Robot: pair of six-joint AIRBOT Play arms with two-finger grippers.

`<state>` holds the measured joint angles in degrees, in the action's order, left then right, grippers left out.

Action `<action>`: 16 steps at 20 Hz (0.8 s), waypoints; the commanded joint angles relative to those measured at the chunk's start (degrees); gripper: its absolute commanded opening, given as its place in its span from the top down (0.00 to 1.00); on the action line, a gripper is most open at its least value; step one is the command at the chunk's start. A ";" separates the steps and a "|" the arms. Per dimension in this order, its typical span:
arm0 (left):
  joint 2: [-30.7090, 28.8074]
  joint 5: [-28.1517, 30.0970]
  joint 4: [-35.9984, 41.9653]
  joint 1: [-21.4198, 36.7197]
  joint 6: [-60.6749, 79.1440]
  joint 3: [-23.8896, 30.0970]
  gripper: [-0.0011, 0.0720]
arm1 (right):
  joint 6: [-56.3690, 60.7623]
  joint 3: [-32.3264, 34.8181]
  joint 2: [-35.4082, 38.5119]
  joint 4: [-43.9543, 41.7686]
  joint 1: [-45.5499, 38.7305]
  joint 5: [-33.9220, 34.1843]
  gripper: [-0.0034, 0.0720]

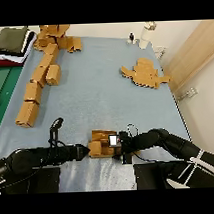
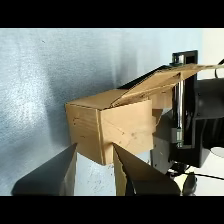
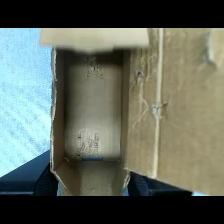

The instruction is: Fold the box.

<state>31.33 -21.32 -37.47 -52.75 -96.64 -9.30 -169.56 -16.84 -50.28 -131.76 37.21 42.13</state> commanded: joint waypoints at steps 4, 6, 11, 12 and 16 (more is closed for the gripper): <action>0.68 -2.25 -0.17 -0.02 0.24 -2.03 0.23 | 0.00 0.02 -0.02 0.00 0.02 0.00 0.30; 2.89 -3.13 0.09 -0.02 0.24 -2.03 0.23 | 0.00 0.02 -0.02 0.00 0.02 0.00 0.30; 7.26 2.29 3.96 -0.02 -0.87 -2.03 0.23 | 0.00 0.02 -0.02 0.00 0.02 0.00 0.30; 7.21 4.72 4.92 -0.02 -0.90 -2.05 0.23 | 0.02 0.02 -0.02 0.00 0.02 0.02 0.30; 7.26 5.86 7.30 -0.09 0.33 -2.19 0.24 | 0.02 0.02 -0.02 0.00 0.02 0.00 0.30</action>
